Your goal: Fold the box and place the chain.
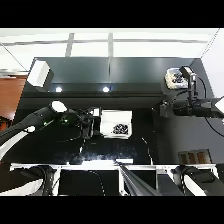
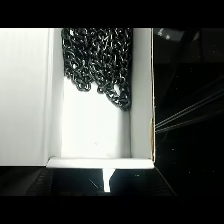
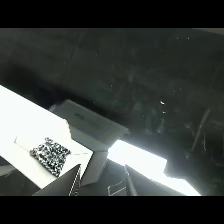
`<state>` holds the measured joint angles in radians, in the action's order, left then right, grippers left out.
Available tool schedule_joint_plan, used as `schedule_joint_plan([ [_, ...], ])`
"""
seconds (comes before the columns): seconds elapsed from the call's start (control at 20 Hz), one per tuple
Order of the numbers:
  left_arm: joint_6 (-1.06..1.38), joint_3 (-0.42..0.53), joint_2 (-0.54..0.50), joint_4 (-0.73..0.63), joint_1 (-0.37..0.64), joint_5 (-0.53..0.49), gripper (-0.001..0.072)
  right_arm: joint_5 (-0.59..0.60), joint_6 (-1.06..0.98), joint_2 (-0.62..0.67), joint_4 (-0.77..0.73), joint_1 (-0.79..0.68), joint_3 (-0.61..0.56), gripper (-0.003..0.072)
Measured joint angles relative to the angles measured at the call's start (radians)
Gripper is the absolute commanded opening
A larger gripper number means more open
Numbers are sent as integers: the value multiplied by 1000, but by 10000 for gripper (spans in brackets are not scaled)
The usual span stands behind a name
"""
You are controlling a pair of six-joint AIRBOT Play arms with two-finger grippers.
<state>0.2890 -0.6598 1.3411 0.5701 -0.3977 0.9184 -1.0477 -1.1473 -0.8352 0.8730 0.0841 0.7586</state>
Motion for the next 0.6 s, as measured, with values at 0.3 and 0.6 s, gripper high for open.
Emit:
schedule_joint_plan([
  [0.3, 0, 0, 0, 1, 0, -1, 484, 216, -6, -97, -53, 146, 8, 629],
  [0.6, 0, 0, 0, 1, 0, -2, 484, 297, 18, -299, -124, 243, 82, 627],
])
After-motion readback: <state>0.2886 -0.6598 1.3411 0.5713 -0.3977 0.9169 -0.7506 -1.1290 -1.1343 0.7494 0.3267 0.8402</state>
